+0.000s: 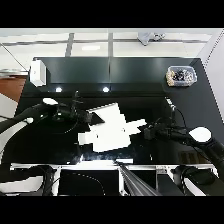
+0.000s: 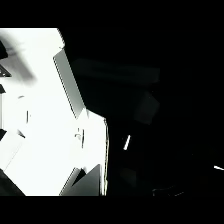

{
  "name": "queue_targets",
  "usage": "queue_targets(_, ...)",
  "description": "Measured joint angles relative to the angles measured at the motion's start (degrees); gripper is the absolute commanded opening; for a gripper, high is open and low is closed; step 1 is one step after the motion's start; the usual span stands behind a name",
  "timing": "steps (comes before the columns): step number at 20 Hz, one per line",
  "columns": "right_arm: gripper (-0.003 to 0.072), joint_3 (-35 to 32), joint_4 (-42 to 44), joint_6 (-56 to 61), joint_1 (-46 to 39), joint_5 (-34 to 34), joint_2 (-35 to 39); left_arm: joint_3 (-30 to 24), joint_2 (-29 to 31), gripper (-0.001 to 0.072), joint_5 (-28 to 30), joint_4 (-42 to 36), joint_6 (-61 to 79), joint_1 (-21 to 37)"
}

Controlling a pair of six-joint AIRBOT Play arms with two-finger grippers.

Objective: Fold the box and place the chain.

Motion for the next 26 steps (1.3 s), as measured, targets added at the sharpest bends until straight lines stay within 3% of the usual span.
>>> queue_targets(4,0.0028,0.0,0.0,0.1,0.0,0.0,0.0,3.5,-4.2,0.0683,-9.3,4.3,2.5,0.2)
queue_targets(5,0.0028,0.0,0.0,0.1,0.0,0.0,0.0,4.0,-4.8,0.0622,-11.1,6.0,2.8,0.4)
queue_targets(9,0.0028,0.0,-0.1,0.3,0.0,-0.2,0.0,4.9,-5.8,0.0536,-13.0,10.2,3.4,1.0)
queue_targets(11,0.0028,0.0,-0.1,0.3,0.0,-0.2,0.0,5.1,-5.9,0.0461,-13.0,11.2,3.6,1.1)
queue_targets(15,0.0028,0.0,-0.1,0.3,0.0,-0.2,0.0,5.2,-6.1,0.0215,-13.3,12.0,3.8,1.2)
queue_targets(19,0.0031,0.0,-0.1,0.3,0.0,-0.4,0.0,5.2,-6.1,0.0029,-17.4,12.3,4.8,1.2)
queue_targets(20,0.0234,0.0,-0.1,0.3,0.0,-0.4,0.0,5.2,-6.1,0.0027,-17.9,12.3,4.9,1.2)
queue_targets(21,0.0715,0.0,-0.1,0.4,0.0,-0.4,0.0,5.3,-6.1,0.0026,-18.7,12.4,5.1,1.2)
queue_targets(26,0.0706,2.3,-7.9,3.4,-3.4,3.3,0.1,7.5,-5.3,0.0023,-18.4,13.8,5.3,0.4)
